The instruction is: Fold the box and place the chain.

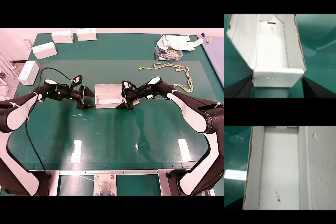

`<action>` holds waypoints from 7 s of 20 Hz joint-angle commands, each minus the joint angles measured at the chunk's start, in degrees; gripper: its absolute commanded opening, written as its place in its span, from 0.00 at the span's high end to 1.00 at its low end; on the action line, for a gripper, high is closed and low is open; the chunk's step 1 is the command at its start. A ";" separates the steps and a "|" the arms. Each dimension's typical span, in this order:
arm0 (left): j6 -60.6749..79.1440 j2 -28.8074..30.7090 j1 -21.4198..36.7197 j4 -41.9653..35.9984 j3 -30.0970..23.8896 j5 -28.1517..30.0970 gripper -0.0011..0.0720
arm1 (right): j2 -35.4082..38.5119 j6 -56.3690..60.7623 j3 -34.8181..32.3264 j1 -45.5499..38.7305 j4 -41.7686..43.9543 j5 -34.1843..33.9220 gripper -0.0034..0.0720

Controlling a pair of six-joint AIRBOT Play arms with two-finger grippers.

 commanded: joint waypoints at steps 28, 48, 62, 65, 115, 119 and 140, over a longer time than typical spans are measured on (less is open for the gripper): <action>1.79 -1.88 -2.73 -3.91 0.28 6.16 0.00 | 0.04 0.02 0.04 0.02 0.04 -0.04 0.18; 2.58 -4.63 -0.96 -3.37 4.35 6.01 0.00 | 0.04 0.02 0.04 0.02 0.04 -0.04 0.18; 3.85 -8.55 -1.68 -3.32 7.78 4.11 0.02 | 0.04 0.02 0.04 0.02 0.04 -0.02 0.18; 4.26 -8.66 -2.25 -3.26 7.78 4.07 0.09 | 0.04 0.02 0.04 0.02 0.04 -0.02 0.18; 6.60 -9.01 -1.97 -6.03 7.74 1.31 0.34 | 0.04 0.02 0.04 0.02 0.04 -0.24 0.18; 7.74 -9.01 -1.95 -6.05 7.78 1.53 0.04 | 0.00 0.02 0.04 0.02 0.07 -0.24 0.18; 12.17 -8.98 -1.84 -4.00 7.78 1.18 0.00 | -0.20 0.04 -0.48 0.04 0.07 -0.20 0.18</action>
